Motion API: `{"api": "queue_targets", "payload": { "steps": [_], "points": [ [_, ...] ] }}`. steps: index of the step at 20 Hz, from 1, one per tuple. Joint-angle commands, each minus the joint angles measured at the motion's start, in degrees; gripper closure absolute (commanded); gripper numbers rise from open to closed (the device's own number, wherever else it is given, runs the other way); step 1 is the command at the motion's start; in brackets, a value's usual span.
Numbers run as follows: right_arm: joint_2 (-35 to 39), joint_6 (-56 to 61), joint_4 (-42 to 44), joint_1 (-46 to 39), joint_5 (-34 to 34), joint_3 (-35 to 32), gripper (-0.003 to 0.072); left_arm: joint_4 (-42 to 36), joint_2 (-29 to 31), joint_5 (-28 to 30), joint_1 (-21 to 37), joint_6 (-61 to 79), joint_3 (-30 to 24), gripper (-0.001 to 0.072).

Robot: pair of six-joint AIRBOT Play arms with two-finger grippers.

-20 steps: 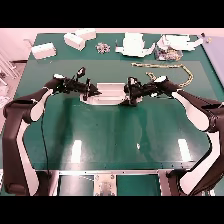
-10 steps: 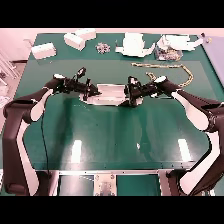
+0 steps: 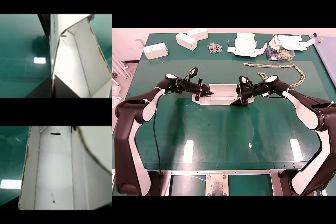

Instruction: Fold the box and place the chain.

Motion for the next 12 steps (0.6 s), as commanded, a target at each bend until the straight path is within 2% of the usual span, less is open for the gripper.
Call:
{"api": "queue_targets", "payload": {
  "steps": [1,10,11,12],
  "points": [
    [-0.2,0.9,-1.7,0.0,-0.1,0.2,0.003,0.0,0.0,0.0,0.1,0.0,0.0,0.0688],
    [-0.3,0.9,-1.9,0.0,-1.1,0.5,0.0032,0.0,0.0,0.0,0.1,0.0,0.0,0.0688],
    [-0.3,0.9,-1.9,0.0,-1.1,0.5,0.0044,0.0,0.0,0.0,0.1,0.0,0.0,0.0687],
    [-0.3,0.9,-1.9,0.0,-1.0,0.5,0.0087,0.0,0.0,0.0,0.1,0.0,0.0,0.0688]
  ]
}}
